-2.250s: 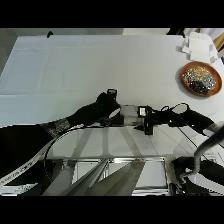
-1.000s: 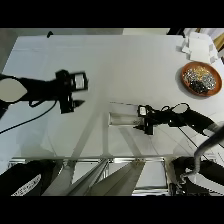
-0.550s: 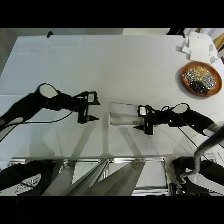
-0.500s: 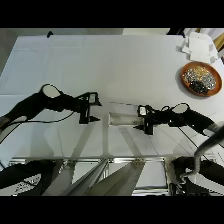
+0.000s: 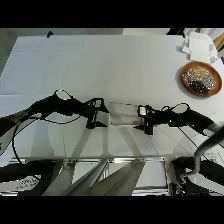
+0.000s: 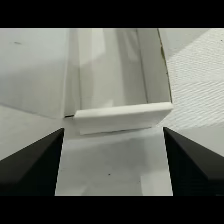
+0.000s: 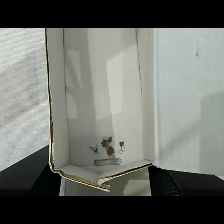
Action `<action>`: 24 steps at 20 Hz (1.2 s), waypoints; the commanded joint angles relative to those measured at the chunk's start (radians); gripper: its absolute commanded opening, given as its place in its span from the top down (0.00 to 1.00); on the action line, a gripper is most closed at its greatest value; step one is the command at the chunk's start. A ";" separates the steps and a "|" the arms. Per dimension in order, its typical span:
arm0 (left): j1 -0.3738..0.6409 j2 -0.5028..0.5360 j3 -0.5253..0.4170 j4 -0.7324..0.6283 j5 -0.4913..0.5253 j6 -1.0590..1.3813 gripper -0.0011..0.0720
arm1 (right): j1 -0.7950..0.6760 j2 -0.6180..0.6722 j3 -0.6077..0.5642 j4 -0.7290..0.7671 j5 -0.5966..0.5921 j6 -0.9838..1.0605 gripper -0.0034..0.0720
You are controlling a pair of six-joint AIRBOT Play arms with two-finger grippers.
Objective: Fold the box and place the chain.
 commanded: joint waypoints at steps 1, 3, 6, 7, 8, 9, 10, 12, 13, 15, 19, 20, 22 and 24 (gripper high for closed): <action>-0.020 -0.013 -0.001 -0.007 0.000 0.004 0.03 | 0.000 0.001 0.000 0.000 0.000 0.000 0.56; -0.031 -0.013 -0.001 -0.008 0.011 -0.013 0.03 | 0.000 0.001 0.000 0.000 0.000 0.000 0.56; -0.046 -0.024 -0.001 -0.008 0.039 -0.072 0.03 | 0.000 0.001 0.000 0.000 0.000 0.000 0.56; -0.051 -0.029 -0.001 -0.008 0.037 -0.081 0.03 | 0.000 0.001 0.000 0.000 0.000 0.000 0.56; -0.057 -0.032 -0.002 -0.006 0.035 -0.082 0.03 | 0.000 0.001 0.000 0.000 0.000 0.000 0.56; -0.060 -0.032 -0.001 -0.005 0.035 -0.082 0.03 | 0.000 0.001 0.000 0.000 0.000 0.000 0.56; -0.061 -0.032 -0.002 -0.005 0.036 -0.082 0.03 | 0.000 0.001 0.000 0.000 0.000 0.000 0.56; -0.065 -0.032 -0.002 -0.005 0.036 -0.082 0.03 | 0.000 0.001 0.000 0.000 0.000 0.000 0.56; -0.070 -0.032 -0.002 -0.005 0.043 -0.083 0.03 | 0.000 0.001 0.000 0.000 0.000 0.000 0.56; -0.087 -0.035 -0.002 -0.011 0.071 -0.089 0.03 | 0.000 0.000 0.000 0.000 0.000 0.000 0.56; -0.124 -0.051 -0.002 -0.027 0.137 -0.114 0.04 | 0.000 0.001 0.000 0.000 0.000 0.000 0.56; -0.127 -0.053 -0.002 -0.031 0.141 -0.116 0.04 | 0.000 0.000 0.000 0.000 0.000 0.000 0.56; -0.128 -0.054 -0.002 -0.031 0.141 -0.116 0.05 | 0.000 0.001 0.000 0.000 0.000 0.000 0.56; -0.128 -0.054 -0.002 -0.029 0.141 -0.126 0.32 | 0.000 0.001 0.000 0.000 0.000 0.000 0.56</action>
